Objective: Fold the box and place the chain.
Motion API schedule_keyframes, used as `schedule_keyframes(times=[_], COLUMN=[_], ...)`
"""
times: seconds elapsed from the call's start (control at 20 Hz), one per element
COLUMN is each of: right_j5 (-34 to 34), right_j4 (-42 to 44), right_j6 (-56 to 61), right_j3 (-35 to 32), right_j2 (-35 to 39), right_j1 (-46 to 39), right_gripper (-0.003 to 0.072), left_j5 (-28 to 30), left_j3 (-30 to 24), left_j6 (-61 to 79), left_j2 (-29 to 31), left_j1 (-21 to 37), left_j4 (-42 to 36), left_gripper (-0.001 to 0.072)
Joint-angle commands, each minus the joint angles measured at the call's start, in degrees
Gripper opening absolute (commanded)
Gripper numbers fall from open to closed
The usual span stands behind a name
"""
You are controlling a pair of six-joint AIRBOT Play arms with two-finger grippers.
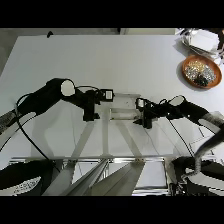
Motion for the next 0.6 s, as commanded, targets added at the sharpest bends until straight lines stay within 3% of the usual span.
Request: schedule_keyframes(times=[0.0,0.2,0.55], right_j5=[0.02,0.02,0.02], right_j4=[0.02,0.02,0.02], right_j6=[0.0,0.0,0.0], right_j3=[0.0,0.0,0.0], right_j2=[0.04,0.07,0.04], right_j1=[-0.02,-0.02,-0.02], right_gripper=[0.0291,0.0291,0.0291], left_j5=[5.16,6.67,7.52], left_j3=[-3.87,-3.87,-3.87], left_j6=[18.91,18.86,18.88], left_j2=[-2.99,-7.06,-8.55], left_j1=[1.7,1.46,-0.39], left_j4=[-14.6,-19.34,-21.24], left_gripper=[0.0697,0.0705,0.0705])
